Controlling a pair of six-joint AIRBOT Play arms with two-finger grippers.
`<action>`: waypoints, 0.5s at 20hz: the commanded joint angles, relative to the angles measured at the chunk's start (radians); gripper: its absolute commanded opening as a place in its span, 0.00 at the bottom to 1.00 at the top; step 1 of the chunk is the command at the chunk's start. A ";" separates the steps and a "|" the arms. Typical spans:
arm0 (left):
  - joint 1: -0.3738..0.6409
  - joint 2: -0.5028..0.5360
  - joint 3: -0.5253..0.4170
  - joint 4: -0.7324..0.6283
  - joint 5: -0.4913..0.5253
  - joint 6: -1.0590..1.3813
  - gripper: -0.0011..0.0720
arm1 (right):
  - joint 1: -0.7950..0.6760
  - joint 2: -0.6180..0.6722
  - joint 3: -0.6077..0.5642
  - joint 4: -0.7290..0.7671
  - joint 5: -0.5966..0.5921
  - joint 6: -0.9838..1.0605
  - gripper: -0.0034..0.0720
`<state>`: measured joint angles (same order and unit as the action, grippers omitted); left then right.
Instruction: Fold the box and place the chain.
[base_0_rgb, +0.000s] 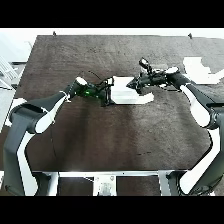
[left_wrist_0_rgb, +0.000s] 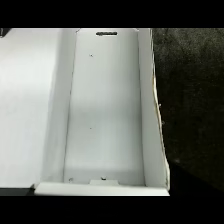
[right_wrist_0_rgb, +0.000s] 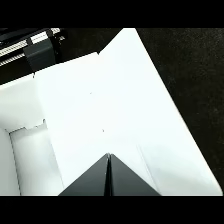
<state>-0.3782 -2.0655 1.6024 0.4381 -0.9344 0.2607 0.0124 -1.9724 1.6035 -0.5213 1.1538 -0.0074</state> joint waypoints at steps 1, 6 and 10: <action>0.000 0.000 0.000 0.002 0.001 0.000 0.58 | -0.002 -0.002 0.034 -0.006 0.005 0.008 0.06; 0.001 0.000 0.000 0.002 0.002 0.000 0.58 | -0.019 0.090 0.079 -0.008 0.111 0.008 0.06; 0.000 0.000 0.000 0.002 0.002 0.001 0.58 | -0.075 0.248 -0.021 -0.074 0.155 -0.016 0.06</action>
<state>-0.3782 -2.0655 1.6024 0.4412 -0.9329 0.2615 -0.0315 -1.8175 1.6360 -0.5438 1.2686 -0.0021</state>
